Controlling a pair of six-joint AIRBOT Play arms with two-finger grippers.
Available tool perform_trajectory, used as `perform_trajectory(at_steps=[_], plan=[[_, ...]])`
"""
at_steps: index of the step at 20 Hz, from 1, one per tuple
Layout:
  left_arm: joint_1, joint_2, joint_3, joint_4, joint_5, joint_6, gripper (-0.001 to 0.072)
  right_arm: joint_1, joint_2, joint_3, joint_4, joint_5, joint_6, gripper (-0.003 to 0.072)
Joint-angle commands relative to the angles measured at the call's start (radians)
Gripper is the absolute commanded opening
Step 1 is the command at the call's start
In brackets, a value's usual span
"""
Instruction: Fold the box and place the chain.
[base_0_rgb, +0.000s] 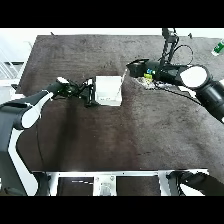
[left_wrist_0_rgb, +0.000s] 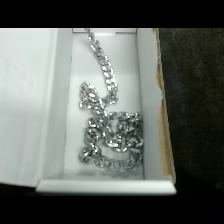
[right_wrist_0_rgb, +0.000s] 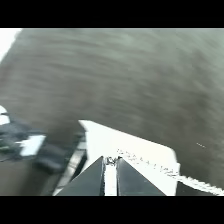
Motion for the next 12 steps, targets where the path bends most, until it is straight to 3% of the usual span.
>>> perform_trajectory(at_steps=[1,5,12], plan=[[0.0,-0.001,0.0,0.0,0.0,0.0,0.0469,0.092,0.044,0.0,-0.002,-0.007,-0.009,0.001],[0.0,-0.001,0.0,0.0,0.0,0.0,0.0469,0.164,-0.006,0.0,0.006,-0.118,-0.007,0.001],[0.0,-0.001,0.0,0.0,0.0,0.0,0.047,0.211,-0.196,0.007,0.056,-0.161,-0.003,0.001]])
